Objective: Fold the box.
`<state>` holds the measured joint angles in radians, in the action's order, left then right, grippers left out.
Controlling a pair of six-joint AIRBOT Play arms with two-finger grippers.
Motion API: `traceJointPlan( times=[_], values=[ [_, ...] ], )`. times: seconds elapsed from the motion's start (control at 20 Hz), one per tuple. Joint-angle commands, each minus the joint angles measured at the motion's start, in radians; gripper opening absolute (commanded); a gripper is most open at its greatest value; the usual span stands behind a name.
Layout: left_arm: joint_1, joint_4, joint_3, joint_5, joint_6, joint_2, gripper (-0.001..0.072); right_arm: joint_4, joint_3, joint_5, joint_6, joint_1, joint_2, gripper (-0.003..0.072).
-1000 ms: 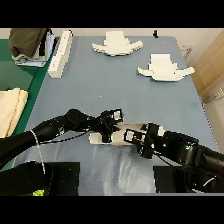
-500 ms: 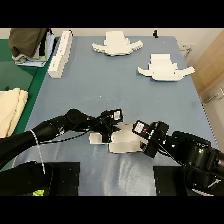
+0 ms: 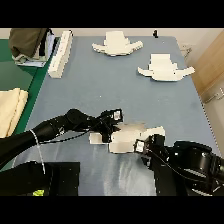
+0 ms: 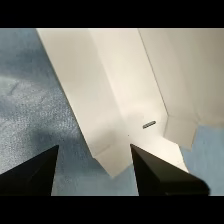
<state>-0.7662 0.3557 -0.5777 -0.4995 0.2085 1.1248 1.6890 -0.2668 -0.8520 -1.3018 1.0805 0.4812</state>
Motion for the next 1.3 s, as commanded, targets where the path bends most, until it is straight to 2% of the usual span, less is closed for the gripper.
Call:
traceJointPlan(
  times=[0.0, 0.2, 0.35, 0.65, 0.95, 1.05, 1.1, 1.25],
  values=[
    [-0.001, 0.0, -0.001, 0.0, 0.0, 0.0, 0.0016, 0.019, 0.044, 0.064, 0.123, -0.003, -0.004, 0.07],
    [-0.001, 0.0, -0.001, 0.0, 0.0, 0.0, 0.0016, 0.095, 0.044, 0.134, 0.074, -0.003, 0.076, 0.0711],
    [-0.001, 0.0, -0.001, 0.0, 0.0, 0.0, 0.0016, 0.197, 0.039, 0.209, -0.089, -0.003, 0.095, 0.0711],
    [-0.001, 0.0, -0.001, 0.0, 0.0, 0.0, 0.0016, 0.387, 0.012, 0.197, -0.404, -0.003, 0.058, 0.0711],
    [-0.001, 0.0, -0.001, 0.0, 0.0, 0.0, 0.0016, 0.381, 0.013, 0.187, -0.422, -0.068, 0.048, 0.0712],
    [-0.001, 0.0, -0.001, 0.0, 0.0, 0.0, 0.0016, 0.314, 0.013, 0.234, -0.315, -0.123, 0.048, 0.0715],
    [-0.001, 0.0, -0.001, 0.0, 0.0, 0.0, 0.0016, 0.232, 0.013, 0.263, -0.193, -0.166, 0.05, 0.0716],
    [-0.001, 0.0, -0.001, 0.0, 0.0, 0.0, 0.0016, -0.171, 0.011, 0.283, 0.299, -0.354, 0.064, 0.0717]
  ],
)
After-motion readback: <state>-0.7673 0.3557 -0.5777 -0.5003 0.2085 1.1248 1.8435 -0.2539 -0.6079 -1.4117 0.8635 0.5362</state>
